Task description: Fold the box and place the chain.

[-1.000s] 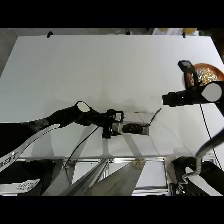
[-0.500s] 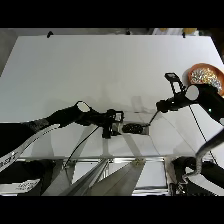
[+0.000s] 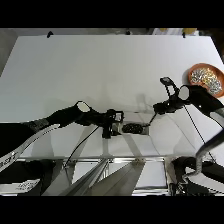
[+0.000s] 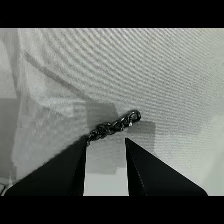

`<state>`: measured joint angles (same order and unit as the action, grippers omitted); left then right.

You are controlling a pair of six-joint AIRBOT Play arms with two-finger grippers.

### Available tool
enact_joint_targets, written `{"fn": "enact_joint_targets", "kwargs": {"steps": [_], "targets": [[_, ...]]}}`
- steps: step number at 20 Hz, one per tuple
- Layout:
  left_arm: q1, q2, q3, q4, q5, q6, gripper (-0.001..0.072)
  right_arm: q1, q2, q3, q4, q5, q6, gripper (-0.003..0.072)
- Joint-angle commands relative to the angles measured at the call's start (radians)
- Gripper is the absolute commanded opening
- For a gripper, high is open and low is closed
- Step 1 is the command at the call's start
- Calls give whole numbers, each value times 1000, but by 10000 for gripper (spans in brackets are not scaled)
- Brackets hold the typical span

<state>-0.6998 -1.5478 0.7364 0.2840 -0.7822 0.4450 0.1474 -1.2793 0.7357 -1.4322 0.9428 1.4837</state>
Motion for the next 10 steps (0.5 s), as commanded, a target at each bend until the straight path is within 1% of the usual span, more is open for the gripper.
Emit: {"fn": "enact_joint_targets", "kwargs": {"steps": [1, 3, 4, 5, 6, 7, 10], "targets": [[0, 0, 0, 0, 0, 0, 314, 1, -15, 0, 8, -10, 0, 254], [0, 0, 0, 0, 0, 0, 314, 1, -15, 0, 8, -11, 0, 196], [0, 0, 0, 0, 0, 0, 314, 1, -15, 0, 8, -11, 0, 138], [0, 0, 0, 0, 0, 0, 314, 1, -15, 0, 8, -2, 0, 37], [0, 0, 0, 0, 0, 0, 314, 1, -10, 0, 7, 14, 0, 19], [0, 0, 0, 0, 0, 0, 314, 1, 9, 0, 6, 26, -1, 18], [0, 0, 0, 0, 0, 0, 314, 1, 122, 0, -7, 48, -1, 18]]}}
